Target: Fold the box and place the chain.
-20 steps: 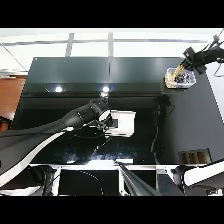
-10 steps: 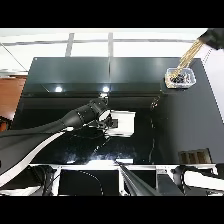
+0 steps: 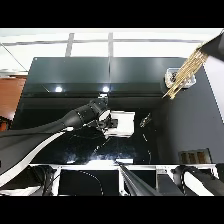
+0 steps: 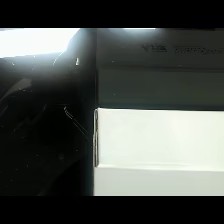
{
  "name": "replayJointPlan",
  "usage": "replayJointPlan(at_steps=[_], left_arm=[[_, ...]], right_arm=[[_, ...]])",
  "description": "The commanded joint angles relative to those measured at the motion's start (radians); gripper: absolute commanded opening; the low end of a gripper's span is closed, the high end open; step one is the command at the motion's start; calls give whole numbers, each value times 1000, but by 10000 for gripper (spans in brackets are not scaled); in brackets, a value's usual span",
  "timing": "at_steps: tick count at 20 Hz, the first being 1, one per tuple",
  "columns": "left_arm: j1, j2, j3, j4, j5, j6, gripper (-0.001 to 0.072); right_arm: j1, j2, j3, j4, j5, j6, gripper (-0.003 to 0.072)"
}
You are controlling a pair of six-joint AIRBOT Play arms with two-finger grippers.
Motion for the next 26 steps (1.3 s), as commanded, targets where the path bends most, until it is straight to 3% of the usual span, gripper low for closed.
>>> replayJointPlan(at_steps=[1,7,14,17,22,26], left_arm=[[0,0,0,0,0,0,30],[0,0,0,0,1,0,30],[0,0,0,-5,0,0,30],[0,0,0,-8,0,0,30],[0,0,0,-8,0,0,30],[0,0,0,-8,0,0,30]], right_arm=[[117,150,-196,5,51,-34,44],[353,206,-328,46,56,-34,43],[547,187,-383,124,-151,1,43],[563,167,-424,118,-169,3,43],[562,156,-527,-40,-178,46,43],[563,152,-594,-39,-188,47,44]])
